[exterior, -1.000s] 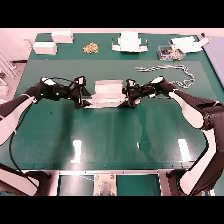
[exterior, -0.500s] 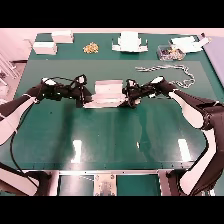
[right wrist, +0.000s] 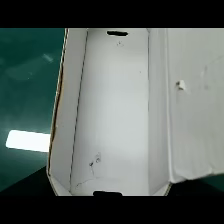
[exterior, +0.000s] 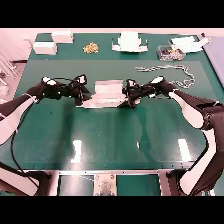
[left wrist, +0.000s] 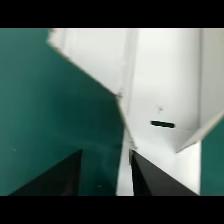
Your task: Fold the box and place the chain.
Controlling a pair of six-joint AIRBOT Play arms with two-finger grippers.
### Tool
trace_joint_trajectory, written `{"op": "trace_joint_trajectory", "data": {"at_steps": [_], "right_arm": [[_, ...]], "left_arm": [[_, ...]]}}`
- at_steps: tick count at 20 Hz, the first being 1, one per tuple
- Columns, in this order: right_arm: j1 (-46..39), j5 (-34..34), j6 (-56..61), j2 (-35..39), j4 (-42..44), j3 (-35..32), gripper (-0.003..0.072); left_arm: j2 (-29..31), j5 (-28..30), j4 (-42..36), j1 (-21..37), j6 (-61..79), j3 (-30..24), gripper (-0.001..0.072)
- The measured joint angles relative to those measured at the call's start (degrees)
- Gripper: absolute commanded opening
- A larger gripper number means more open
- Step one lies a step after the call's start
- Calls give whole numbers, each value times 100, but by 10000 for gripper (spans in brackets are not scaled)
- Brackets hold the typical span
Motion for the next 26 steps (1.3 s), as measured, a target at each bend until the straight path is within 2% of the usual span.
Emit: {"op": "trace_joint_trajectory", "data": {"at_steps": [2, 5, 7, 12, 16, 17, 20, 21, 22, 26], "right_arm": [[0, 0, 0, 0, 0, 0, 570], [0, 0, 0, 0, 0, 0, 570], [0, 0, -2, 0, 0, 0, 570], [0, 0, 0, 0, 0, 0, 570], [0, 0, 0, 0, 0, 0, 570], [0, 0, 0, 0, 0, 0, 570], [0, 0, 0, 0, 0, 0, 570], [0, 0, -2, 0, 0, 0, 570], [0, 0, -2, 0, 0, 0, 570], [0, 0, 0, 0, 0, 0, 570]], "left_arm": [[7, -81, 63, 42, -35, 66, 545], [7, -514, 326, 127, -122, 109, 545], [7, -841, 485, 136, -164, 120, 623], [7, -1189, 494, 120, -254, 131, 622], [-35, -1204, 315, -28, -275, 131, 621], [-42, -1187, 280, -61, -275, 131, 591], [-59, -1134, 229, -105, -278, 131, 591], [-59, -1123, 227, -114, -280, 131, 529], [-61, -1121, 225, -125, -282, 131, 374], [-63, -1117, 212, -136, -282, 131, 359]]}}
